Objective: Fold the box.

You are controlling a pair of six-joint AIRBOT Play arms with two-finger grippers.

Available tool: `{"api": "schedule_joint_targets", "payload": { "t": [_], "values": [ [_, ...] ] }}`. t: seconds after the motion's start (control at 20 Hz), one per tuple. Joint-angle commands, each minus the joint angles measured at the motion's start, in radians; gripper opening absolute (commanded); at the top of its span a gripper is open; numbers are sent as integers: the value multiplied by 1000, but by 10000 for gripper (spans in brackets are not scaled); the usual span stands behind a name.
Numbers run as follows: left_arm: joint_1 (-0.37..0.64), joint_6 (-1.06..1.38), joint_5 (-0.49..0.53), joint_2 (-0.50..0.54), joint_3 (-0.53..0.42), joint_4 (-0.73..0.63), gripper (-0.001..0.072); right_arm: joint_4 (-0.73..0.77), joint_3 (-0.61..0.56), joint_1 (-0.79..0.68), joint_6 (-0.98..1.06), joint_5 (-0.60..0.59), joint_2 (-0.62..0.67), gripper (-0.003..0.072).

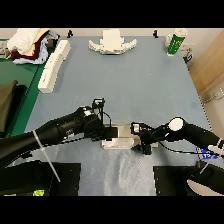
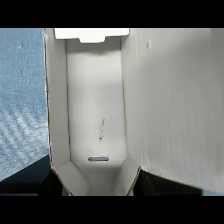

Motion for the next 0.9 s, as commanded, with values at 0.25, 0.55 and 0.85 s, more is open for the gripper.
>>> {"api": "schedule_joint_targets", "payload": {
  "t": [0.25,0.55,0.85],
  "values": [
    [-73,-114,-103,-163,91,83,301,0,0,0,0,0,0,455],
    [-77,-114,-105,-235,110,102,299,0,0,0,0,0,0,455],
    [-77,-114,-100,-246,111,120,14,0,0,0,0,0,0,456]
  ]
}}
